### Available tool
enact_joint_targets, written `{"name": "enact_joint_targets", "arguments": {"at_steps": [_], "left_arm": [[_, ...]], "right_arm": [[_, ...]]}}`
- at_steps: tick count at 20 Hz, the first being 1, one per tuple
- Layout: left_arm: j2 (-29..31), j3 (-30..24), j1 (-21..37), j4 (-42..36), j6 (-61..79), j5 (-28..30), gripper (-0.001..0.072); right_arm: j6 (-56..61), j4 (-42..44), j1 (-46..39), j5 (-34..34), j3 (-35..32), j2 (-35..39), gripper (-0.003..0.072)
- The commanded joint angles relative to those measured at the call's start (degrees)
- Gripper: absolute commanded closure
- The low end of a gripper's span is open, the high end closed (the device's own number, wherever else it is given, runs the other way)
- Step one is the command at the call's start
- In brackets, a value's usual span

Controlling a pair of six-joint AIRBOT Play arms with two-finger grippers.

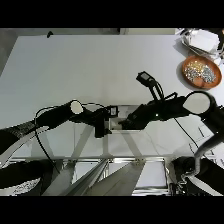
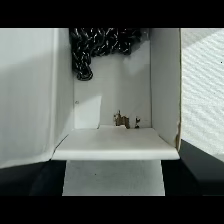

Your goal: Fold the box and place the chain.

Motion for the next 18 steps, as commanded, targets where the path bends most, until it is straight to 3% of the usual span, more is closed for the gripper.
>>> {"name": "enact_joint_targets", "arguments": {"at_steps": [1,5,8,10,12,15,18], "left_arm": [[0.02,0.00,0.00,0.02,0.00,-0.02,0.0423],[0.02,0.00,0.00,0.02,0.00,0.00,0.0423],[0.02,0.00,0.00,0.02,0.00,0.02,0.0423],[0.02,0.00,0.00,0.02,0.00,-0.02,0.0423],[0.02,0.00,0.00,0.02,0.00,0.00,0.0423],[0.02,0.00,0.00,0.02,0.00,0.00,0.0423],[0.02,0.00,0.00,0.02,0.00,0.00,0.0423]], "right_arm": [[0.20,1.05,0.13,-4.57,-5.68,-2.08,0.0670],[0.22,3.06,0.13,-8.09,-5.86,-5.68,0.0623],[2.99,2.45,0.11,-8.00,-5.81,-6.69,0.0458],[3.02,0.76,0.07,-7.37,-5.18,-6.64,0.0458],[3.19,-4.37,0.07,-1.84,-1.81,-6.64,0.0458],[4.83,-19.26,-0.26,9.79,6.12,-6.64,0.0459],[-2.03,-24.00,-6.60,17.29,8.74,-6.10,0.0461]]}}
